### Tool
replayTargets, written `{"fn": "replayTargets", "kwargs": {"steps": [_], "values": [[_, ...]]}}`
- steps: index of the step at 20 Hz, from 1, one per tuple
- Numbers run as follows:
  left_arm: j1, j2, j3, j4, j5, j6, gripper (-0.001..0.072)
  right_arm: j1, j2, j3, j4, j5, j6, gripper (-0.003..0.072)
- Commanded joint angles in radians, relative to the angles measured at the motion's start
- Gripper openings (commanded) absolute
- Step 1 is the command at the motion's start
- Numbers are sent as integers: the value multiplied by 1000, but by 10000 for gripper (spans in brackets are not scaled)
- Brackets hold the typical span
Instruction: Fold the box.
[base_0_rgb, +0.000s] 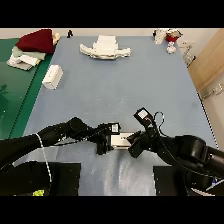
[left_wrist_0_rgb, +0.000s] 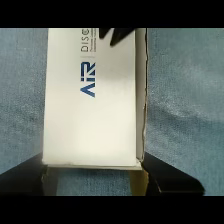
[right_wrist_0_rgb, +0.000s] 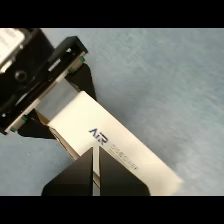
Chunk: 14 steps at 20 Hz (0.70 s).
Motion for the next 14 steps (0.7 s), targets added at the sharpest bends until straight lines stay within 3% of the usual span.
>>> {"fn": "replayTargets", "kwargs": {"steps": [1,3,5,11,14], "values": [[0,0,0,1,0,1,392,-48,-26,171,-92,-372,-8,51],[0,0,0,1,0,1,392,-129,-60,229,-107,-480,-39,3],[0,0,0,1,0,1,392,-259,-103,271,-93,-521,-67,3],[0,0,0,1,0,1,392,-634,-285,368,177,-475,-427,2],[0,0,0,1,1,1,392,-743,-390,392,273,-438,-588,3]]}}
